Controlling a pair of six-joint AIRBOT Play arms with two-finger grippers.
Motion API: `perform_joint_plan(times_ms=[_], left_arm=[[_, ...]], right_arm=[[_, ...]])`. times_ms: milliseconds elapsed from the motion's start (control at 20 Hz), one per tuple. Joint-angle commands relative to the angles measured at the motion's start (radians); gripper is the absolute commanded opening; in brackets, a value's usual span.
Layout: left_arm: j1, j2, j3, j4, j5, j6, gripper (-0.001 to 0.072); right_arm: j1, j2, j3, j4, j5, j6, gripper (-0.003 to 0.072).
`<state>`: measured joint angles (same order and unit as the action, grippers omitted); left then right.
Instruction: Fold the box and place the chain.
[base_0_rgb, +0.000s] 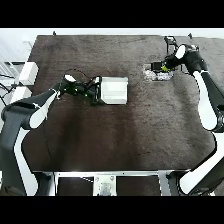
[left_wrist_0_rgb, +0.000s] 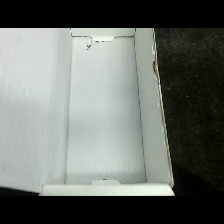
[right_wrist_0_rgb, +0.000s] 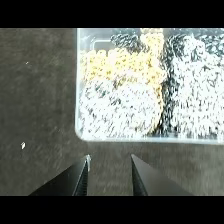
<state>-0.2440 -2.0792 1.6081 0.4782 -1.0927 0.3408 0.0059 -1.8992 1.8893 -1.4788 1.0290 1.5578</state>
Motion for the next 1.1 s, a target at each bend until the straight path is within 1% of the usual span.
perform_joint_plan(times_ms=[0,150,350,450,550,650,700,750,800,950,1050], left_arm=[[-0.001,0.0,0.001,0.0,0.0,0.0,0.0579],[0.0,0.0,0.001,0.0,0.001,0.0,0.0579],[0.0,0.0,0.001,0.0,0.001,0.0,0.0578],[0.0,0.0,0.001,0.0,0.001,0.0,0.0579],[0.0,0.0,0.001,0.0,0.001,0.0,0.0579],[0.0,0.0,0.001,0.0,0.001,0.0,0.0579],[0.0,0.0,0.001,0.0,0.001,0.0,0.0579],[-0.001,0.0,0.001,0.0,0.001,0.0,0.0579],[0.0,0.0,0.001,0.0,0.001,0.0,0.0579],[0.0,0.0,0.001,0.0,0.001,-0.001,0.0579],[0.0,0.0,0.001,0.0,0.001,0.0,0.0579]], right_arm=[[-0.02,-0.047,0.002,0.065,-0.074,-0.077,0.0311],[-0.02,-0.073,0.005,0.117,-0.09,-0.097,0.0301],[-0.02,-0.115,0.01,0.118,-0.092,-0.104,0.029],[-0.02,-0.129,0.012,0.118,-0.097,-0.105,0.0262],[-0.021,-0.145,0.019,0.117,-0.1,-0.105,0.0253],[-0.021,-0.147,0.025,0.116,-0.126,-0.123,0.0152],[-0.021,-0.147,0.03,0.115,-0.132,-0.13,0.0075],[-0.02,-0.147,0.037,0.116,-0.131,-0.13,0.0031],[-0.019,-0.146,0.045,0.117,-0.128,-0.13,0.0017],[-0.02,-0.137,0.091,0.115,-0.052,-0.13,0.0016],[-0.02,-0.104,0.105,0.114,-0.017,-0.13,0.0015]])
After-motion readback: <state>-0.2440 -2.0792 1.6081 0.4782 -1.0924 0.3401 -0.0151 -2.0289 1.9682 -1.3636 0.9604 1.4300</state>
